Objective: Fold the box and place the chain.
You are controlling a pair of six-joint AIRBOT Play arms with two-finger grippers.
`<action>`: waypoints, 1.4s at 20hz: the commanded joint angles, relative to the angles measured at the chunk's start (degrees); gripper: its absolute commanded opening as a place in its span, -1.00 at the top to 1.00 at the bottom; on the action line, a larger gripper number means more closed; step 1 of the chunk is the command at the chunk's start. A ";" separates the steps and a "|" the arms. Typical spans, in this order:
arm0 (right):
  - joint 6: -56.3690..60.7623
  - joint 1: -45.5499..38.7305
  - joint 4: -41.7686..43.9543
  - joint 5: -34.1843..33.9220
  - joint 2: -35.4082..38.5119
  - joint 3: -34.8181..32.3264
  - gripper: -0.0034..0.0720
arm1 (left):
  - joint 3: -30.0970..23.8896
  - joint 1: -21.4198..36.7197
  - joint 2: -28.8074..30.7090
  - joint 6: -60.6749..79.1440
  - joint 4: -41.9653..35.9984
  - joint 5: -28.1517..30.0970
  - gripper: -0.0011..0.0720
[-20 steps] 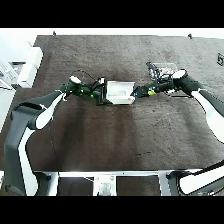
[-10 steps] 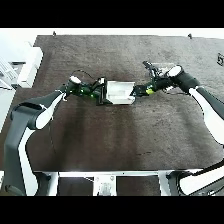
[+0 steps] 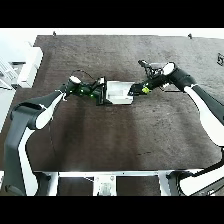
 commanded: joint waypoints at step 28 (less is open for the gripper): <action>37.11 11.89 -31.98 3.48 -6.16 9.75 -0.17 | 0.02 0.02 0.02 0.00 0.02 -0.02 -0.34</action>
